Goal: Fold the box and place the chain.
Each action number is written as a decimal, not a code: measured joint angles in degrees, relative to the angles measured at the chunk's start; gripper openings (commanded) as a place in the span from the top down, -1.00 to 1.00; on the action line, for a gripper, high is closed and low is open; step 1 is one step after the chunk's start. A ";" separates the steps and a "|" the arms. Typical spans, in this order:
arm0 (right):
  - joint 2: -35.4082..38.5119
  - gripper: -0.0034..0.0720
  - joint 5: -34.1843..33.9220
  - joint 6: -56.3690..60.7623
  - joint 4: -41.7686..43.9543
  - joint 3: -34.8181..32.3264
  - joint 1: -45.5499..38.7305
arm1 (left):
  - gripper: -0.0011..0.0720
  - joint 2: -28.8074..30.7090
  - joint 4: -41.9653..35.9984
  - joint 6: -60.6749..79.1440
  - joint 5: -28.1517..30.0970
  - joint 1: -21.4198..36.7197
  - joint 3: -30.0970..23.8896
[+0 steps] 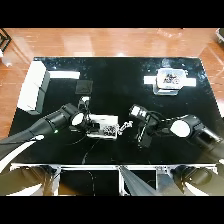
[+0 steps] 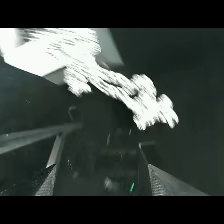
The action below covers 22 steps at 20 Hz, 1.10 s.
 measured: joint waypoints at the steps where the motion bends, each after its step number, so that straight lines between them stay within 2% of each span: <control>1: -1.07 -0.99 -2.36 -4.35 2.67 -0.66 0.26 | 0.89 0.00 0.00 -0.02 0.00 0.00 0.00; 6: -8.85 -0.99 -7.98 -27.47 19.89 -2.16 0.90 | 0.89 0.00 0.00 -0.02 -0.07 0.00 0.00; 9: -12.52 -0.99 -10.43 -36.41 27.58 -2.36 1.03 | 0.89 0.00 0.00 -0.02 -0.02 0.00 0.00; 14: -15.45 -0.98 -14.16 -42.45 32.13 -2.45 1.25 | 0.89 0.00 0.00 -0.02 0.15 0.00 0.00; 20: -17.31 -0.96 -16.24 -46.25 33.35 -2.47 3.08 | 0.89 0.02 -0.02 -0.02 0.74 0.00 0.00; 21: -17.51 -0.85 -16.46 -46.60 33.48 -2.45 3.52 | 0.89 0.02 -0.04 -0.02 0.83 0.00 0.00; 22: -17.66 -0.63 -16.68 -46.88 33.55 -2.45 3.89 | 0.89 0.02 -0.07 -0.02 0.98 0.00 0.00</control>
